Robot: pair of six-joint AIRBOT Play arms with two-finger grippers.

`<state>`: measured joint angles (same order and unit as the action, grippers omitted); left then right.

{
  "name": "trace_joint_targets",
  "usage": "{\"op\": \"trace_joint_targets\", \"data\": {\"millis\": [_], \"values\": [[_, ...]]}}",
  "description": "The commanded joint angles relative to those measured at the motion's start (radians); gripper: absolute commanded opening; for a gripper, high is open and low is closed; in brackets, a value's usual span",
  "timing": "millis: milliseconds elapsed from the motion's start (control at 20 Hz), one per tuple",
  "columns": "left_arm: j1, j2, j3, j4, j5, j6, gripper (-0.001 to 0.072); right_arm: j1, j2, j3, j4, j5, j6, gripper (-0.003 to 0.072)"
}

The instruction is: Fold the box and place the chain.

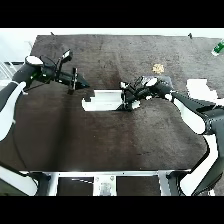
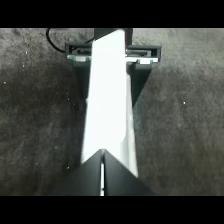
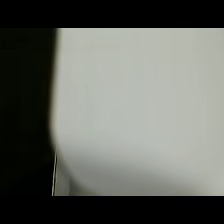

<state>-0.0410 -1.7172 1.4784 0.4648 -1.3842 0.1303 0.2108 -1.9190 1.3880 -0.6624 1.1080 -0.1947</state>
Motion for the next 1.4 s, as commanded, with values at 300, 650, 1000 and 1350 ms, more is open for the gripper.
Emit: {"op": "trace_joint_targets", "data": {"millis": [300, 650, 1000, 1350], "values": [[-0.116, 0.198, -0.389, -0.006, 0.253, 0.080, 0.0013, 0.000, -0.001, 0.000, 0.000, 0.000, 0.000, 0.0512], [-0.251, 0.173, -0.394, -0.030, 0.569, -0.018, 0.0015, 0.000, -0.001, 0.000, 0.000, 0.000, 0.000, 0.0512], [-0.248, 0.052, -0.205, -0.028, 0.629, -0.021, 0.0015, 0.000, -0.001, 0.000, 0.000, 0.000, 0.000, 0.0512], [-0.206, 0.013, -0.158, 0.016, 0.628, -0.052, 0.0015, 0.000, -0.001, 0.000, 0.000, 0.000, 0.000, 0.0512]]}}
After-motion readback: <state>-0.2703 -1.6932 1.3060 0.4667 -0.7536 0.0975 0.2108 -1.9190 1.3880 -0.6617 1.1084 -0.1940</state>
